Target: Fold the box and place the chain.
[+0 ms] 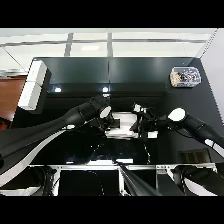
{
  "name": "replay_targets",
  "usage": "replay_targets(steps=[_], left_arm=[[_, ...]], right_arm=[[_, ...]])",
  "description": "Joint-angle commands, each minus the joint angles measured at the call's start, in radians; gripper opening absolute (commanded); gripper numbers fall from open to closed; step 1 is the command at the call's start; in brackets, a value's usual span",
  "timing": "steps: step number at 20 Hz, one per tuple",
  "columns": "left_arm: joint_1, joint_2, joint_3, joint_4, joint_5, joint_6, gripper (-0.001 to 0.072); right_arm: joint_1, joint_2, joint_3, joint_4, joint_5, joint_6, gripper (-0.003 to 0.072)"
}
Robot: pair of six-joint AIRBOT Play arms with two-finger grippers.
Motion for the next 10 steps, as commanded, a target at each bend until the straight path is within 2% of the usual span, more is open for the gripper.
replay_targets(steps=[1,3,5,7,10], left_arm=[[0.000,0.001,0.011,0.026,-0.016,-0.032,0.0023],[-0.004,0.000,0.030,0.071,-0.048,-0.063,0.0023],[-0.002,0.000,0.036,0.087,-0.053,-0.083,0.0023],[0.000,-0.005,0.036,0.085,-0.039,-0.102,0.0023],[-0.003,-0.005,0.036,0.077,-0.002,-0.101,0.0026]], right_arm=[[-0.093,0.082,0.049,-0.116,0.097,0.400,0.0021],[-0.229,0.145,0.112,-0.237,0.190,0.675,0.0020],[-0.402,0.181,0.132,-0.337,0.222,0.868,0.0021],[-0.572,0.181,0.098,-0.394,0.208,0.991,0.0021],[-0.721,0.152,-0.013,-0.347,0.220,1.034,0.0021]])
